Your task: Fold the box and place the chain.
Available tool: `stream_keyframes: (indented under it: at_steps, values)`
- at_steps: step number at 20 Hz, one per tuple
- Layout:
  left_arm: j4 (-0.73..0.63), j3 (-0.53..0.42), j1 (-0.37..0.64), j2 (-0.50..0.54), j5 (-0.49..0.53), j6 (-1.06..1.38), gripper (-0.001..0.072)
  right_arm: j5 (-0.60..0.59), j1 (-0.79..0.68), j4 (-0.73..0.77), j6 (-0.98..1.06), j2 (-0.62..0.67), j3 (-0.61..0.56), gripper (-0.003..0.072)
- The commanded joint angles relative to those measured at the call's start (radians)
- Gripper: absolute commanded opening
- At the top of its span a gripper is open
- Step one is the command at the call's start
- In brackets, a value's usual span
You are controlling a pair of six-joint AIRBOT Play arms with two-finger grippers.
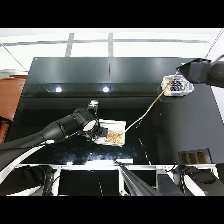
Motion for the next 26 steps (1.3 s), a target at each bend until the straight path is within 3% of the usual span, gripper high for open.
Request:
stream_keyframes:
  at_steps: [1, 3, 5, 12, 18, 23, 26]
  values:
    - [0.003, 0.001, 0.0, 0.001, 0.003, 0.0, 0.0033, 0.24, 0.007, 0.299, -0.153, 0.056, 0.064, 0.0024]
    - [0.003, 0.001, 0.0, 0.001, 0.003, 0.0, 0.0033, 0.239, 0.047, 0.356, -0.162, 0.054, 0.064, 0.0024]
    - [0.002, 0.001, 0.0, 0.001, 0.003, 0.0, 0.0032, 0.154, 0.091, 0.454, -0.163, 0.054, 0.064, 0.0024]
    - [0.002, 0.001, 0.0, 0.001, 0.003, 0.0, 0.0033, -0.092, 0.119, 0.936, -0.296, 0.053, 0.065, 0.0024]
    - [0.002, 0.001, 0.0, 0.001, 0.003, 0.0, 0.0033, -0.103, 0.173, 0.943, -0.3, 0.023, 0.064, 0.0024]
    - [0.003, 0.001, 0.0, 0.001, 0.012, 0.0, 0.0032, -0.23, 0.315, 0.954, -0.311, -0.043, 0.064, 0.0024]
    - [0.002, 0.001, 0.0, 0.001, 0.018, 0.0, 0.0032, -0.237, 0.325, 0.971, -0.324, -0.061, 0.064, 0.0024]
